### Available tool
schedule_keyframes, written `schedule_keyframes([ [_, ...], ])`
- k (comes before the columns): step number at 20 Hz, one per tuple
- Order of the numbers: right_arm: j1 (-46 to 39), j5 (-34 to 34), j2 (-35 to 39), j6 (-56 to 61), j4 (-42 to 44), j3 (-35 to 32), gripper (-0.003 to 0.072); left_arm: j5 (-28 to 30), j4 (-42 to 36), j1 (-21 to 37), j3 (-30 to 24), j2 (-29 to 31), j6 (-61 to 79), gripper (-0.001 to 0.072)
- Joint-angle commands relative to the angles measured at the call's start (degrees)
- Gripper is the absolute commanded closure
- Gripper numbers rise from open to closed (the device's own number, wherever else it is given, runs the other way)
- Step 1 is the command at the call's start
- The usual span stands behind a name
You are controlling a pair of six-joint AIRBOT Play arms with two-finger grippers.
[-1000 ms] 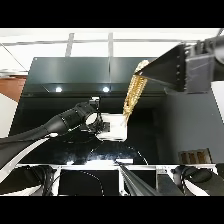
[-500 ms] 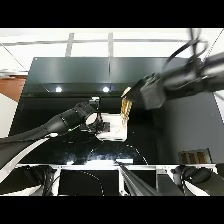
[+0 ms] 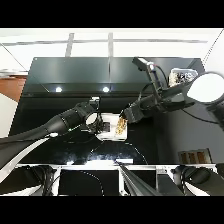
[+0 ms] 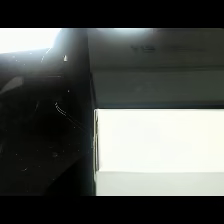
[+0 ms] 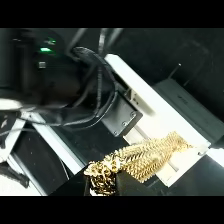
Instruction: Fold the box and place the chain.
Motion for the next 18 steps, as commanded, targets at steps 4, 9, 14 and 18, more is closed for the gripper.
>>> schedule_keyframes([
  [4, 1.4, -8.9, -2.1, 0.2, 4.0, -7.8, 0.0646, 0.2, 0.0, 0.0, 0.0, -0.4, 0.0, 0.0680],
  [9, -8.1, 1.8, 2.3, -2.5, -0.5, -6.0, 0.0123, -0.2, 0.1, 0.0, 0.0, -0.4, 0.0, 0.0680],
  [14, -22.9, 5.2, 12.9, -3.5, -16.7, -7.0, 0.0123, -0.1, 0.5, 0.0, 0.0, -0.4, 0.0, 0.0681],
  [18, -25.4, 5.5, 14.1, -3.5, -16.7, -9.4, 0.0123, -0.2, 0.2, 0.0, 0.0, 0.0, -0.4, 0.0463],
])
